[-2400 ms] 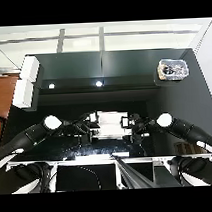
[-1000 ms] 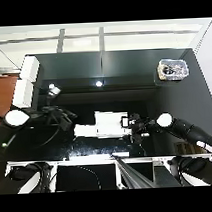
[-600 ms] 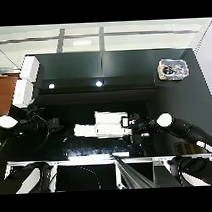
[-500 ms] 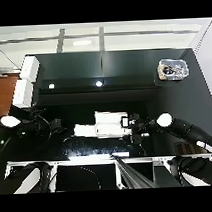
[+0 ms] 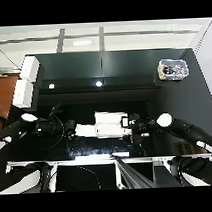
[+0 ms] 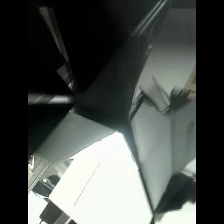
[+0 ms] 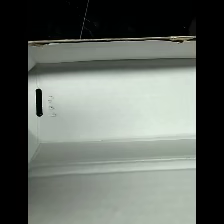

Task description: Fold the box and place the chain.

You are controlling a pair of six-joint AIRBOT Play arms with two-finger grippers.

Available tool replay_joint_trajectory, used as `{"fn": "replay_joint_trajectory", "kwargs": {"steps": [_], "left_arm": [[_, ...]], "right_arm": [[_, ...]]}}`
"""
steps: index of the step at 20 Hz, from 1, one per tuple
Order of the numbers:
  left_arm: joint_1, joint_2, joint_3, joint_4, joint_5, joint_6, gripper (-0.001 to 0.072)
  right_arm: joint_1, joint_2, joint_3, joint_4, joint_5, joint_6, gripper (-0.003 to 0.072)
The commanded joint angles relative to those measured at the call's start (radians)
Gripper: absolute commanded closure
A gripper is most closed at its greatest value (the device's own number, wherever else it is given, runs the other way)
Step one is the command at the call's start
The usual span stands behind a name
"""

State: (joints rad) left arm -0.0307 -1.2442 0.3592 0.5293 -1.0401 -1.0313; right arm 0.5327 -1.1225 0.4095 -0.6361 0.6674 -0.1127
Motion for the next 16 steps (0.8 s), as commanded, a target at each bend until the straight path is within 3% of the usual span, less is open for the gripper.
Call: {"fn": "replay_joint_trajectory", "kwargs": {"steps": [1,3,4,16], "left_arm": [[-0.079,-0.018,0.039,-0.016,0.01,0.041,0.0463],[-0.13,-0.018,0.072,-0.01,0.006,0.041,0.0115],[-0.146,-0.018,0.094,0.006,-0.004,0.041,0.0052],[-0.231,-0.018,0.248,0.036,-0.09,0.005,0.0052]], "right_arm": [[0.0,0.0,0.0,0.0,0.0,0.0,0.0209],[0.0,0.0,0.0,0.0,-0.001,0.0,0.0209],[0.0,0.0,0.0,0.0,-0.001,0.0,0.0209],[0.0,0.0,0.0,0.0,-0.001,0.0,0.0209]]}}
